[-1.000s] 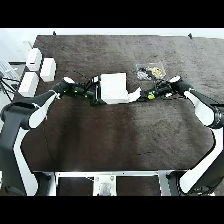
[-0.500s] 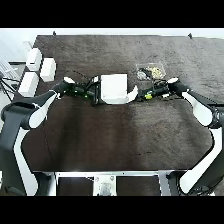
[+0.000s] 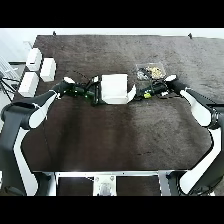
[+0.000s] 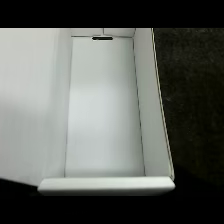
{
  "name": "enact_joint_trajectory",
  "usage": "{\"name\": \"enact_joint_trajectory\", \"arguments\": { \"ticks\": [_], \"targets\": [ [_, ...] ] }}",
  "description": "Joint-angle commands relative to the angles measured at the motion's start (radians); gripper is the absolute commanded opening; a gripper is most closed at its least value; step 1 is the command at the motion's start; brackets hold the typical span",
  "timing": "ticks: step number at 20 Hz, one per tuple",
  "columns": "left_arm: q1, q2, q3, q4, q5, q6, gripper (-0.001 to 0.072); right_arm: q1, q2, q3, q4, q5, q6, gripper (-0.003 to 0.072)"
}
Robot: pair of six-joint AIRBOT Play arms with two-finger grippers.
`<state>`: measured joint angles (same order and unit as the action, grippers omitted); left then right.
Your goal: Fold the box and place the chain.
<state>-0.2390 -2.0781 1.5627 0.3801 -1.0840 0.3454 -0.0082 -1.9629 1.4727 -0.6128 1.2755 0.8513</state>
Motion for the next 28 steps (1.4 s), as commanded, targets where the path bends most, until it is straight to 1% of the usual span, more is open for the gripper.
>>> {"name": "enact_joint_trajectory", "arguments": {
  "ticks": [1, 2, 3, 7, 8, 9, 13, 14, 15, 16, 17, 18, 19, 21, 23, 24, 26, 28],
  "targets": [
    [0.0, 0.0, 0.0, 0.002, 0.001, 0.002, 0.0357, 0.003, 0.026, 0.031, -0.001, 0.004, 0.005, 0.0012],
    [0.0, 0.0, 0.0, 0.002, 0.001, 0.002, 0.0357, 0.0, 0.036, 0.036, -0.001, 0.005, 0.005, 0.0012],
    [0.0, 0.0, 0.0, 0.002, 0.001, 0.002, 0.0356, 0.0, 0.043, 0.04, -0.001, 0.005, 0.005, 0.0034],
    [0.0, 0.0, 0.0, 0.002, 0.0, 0.002, 0.0356, -0.002, 0.051, 0.047, -0.02, 0.008, 0.013, 0.0054],
    [0.0, 0.0, 0.0, 0.002, 0.001, 0.002, 0.0356, -0.002, 0.051, 0.047, -0.019, 0.014, 0.021, 0.0081],
    [0.0, 0.0, 0.0, 0.002, 0.0, 0.002, 0.0356, -0.002, 0.053, 0.048, -0.018, 0.024, 0.021, 0.0126],
    [0.0, 0.0, 0.0, 0.002, 0.001, 0.002, 0.0356, -0.004, 0.061, 0.053, -0.014, 0.035, 0.027, 0.0162],
    [0.0, 0.0, 0.0, 0.002, 0.001, 0.002, 0.0356, -0.005, 0.063, 0.06, -0.014, 0.038, 0.032, 0.0199],
    [0.0, 0.0, 0.0, 0.002, 0.001, 0.002, 0.0356, -0.005, 0.067, 0.065, -0.009, 0.039, 0.032, 0.0203],
    [0.0, 0.0, 0.0, 0.002, 0.001, 0.002, 0.0356, -0.005, 0.07, 0.07, -0.003, 0.043, 0.032, 0.0226],
    [0.0, 0.0, 0.0, 0.002, 0.001, 0.002, 0.0356, -0.004, 0.073, 0.074, -0.003, 0.046, 0.032, 0.0276],
    [0.0, 0.0, 0.0, 0.002, 0.001, 0.002, 0.0356, -0.003, 0.074, 0.076, 0.003, 0.045, 0.032, 0.0362],
    [0.0, 0.0, 0.0, 0.002, 0.001, 0.002, 0.0357, 0.0, 0.074, 0.075, 0.008, 0.045, 0.04, 0.0403],
    [0.0, 0.0, 0.0, 0.002, 0.001, 0.002, 0.0356, 0.013, 0.074, 0.075, 0.007, 0.045, 0.04, 0.0442],
    [0.0, 0.0, 0.0, 0.002, 0.0, 0.002, 0.0356, 0.031, 0.074, 0.075, -0.013, 0.04, 0.04, 0.0447],
    [0.0, 0.0, 0.0, 0.002, 0.001, 0.002, 0.0357, 0.04, 0.074, 0.076, -0.039, 0.04, 0.055, 0.0455],
    [0.0, 0.0, 0.0, 0.002, 0.001, 0.002, 0.0357, 0.056, 0.074, 0.081, -0.113, 0.03, 0.113, 0.0508],
    [0.0, 0.0, 0.0, 0.002, 0.001, 0.002, 0.0356, 0.066, 0.074, 0.097, -0.158, 0.031, 0.156, 0.0508]
  ]
}}
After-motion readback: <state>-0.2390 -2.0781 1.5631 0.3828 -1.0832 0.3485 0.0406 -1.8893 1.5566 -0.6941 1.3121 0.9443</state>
